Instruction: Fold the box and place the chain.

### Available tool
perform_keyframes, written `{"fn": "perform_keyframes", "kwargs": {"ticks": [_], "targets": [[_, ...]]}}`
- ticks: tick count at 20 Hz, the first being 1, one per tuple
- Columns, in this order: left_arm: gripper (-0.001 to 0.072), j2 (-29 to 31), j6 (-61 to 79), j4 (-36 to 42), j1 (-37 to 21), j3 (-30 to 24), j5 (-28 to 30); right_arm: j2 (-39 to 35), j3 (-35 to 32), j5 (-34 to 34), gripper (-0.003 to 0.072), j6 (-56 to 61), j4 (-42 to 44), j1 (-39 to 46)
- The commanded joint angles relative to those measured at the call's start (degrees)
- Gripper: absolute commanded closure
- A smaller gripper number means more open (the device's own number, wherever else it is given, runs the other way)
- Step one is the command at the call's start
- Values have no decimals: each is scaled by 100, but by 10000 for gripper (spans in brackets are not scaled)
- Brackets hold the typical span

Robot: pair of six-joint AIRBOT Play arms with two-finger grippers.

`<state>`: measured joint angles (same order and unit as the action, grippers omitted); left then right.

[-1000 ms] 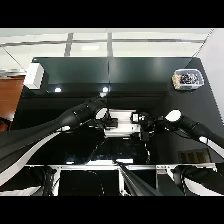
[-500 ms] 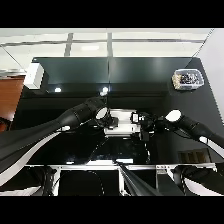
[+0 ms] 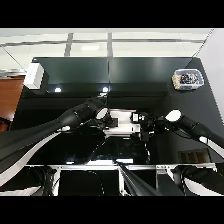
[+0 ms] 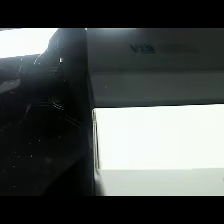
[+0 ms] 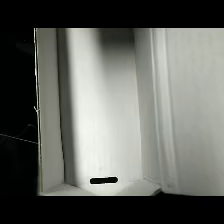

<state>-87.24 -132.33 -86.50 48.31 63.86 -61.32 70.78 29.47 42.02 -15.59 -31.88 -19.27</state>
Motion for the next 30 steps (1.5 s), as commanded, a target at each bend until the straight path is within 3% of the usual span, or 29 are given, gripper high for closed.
{"fn": "perform_keyframes", "kwargs": {"ticks": [1, 6, 10, 12, 14, 15, 16, 19, 23, 30], "targets": [[683, -2, -7, 2, 0, 2, -22, -17, 4, 4, -34, 249, 22, -2], [682, 9, -7, -4, 0, 2, -66, -656, 4, 262, -34, 1027, -1075, 0], [682, 9, -7, 2, 2, 2, -66, -857, 4, 267, -34, 1023, -1106, -2], [682, 9, -7, 11, 2, 2, -68, -857, 4, 278, 168, 997, -1056, -2], [681, 9, -4, 9, 2, 2, -74, -857, 4, 284, 246, 907, -942, -4], [681, 9, -7, -4, 0, 2, -68, -855, 4, 278, 424, 905, -848, -2], [681, 9, -7, -2, 0, 2, -70, -855, 4, 269, 495, 892, -726, -17], [681, 9, -7, 2, 0, 2, -74, -826, 4, 109, 495, 894, -398, -221], [681, 9, -7, -2, 0, 2, -70, -575, 4, -710, 494, 918, 149, -671], [681, 9, -7, 0, 0, 2, -68, -568, 2, -728, 491, 1239, 138, -667]]}}
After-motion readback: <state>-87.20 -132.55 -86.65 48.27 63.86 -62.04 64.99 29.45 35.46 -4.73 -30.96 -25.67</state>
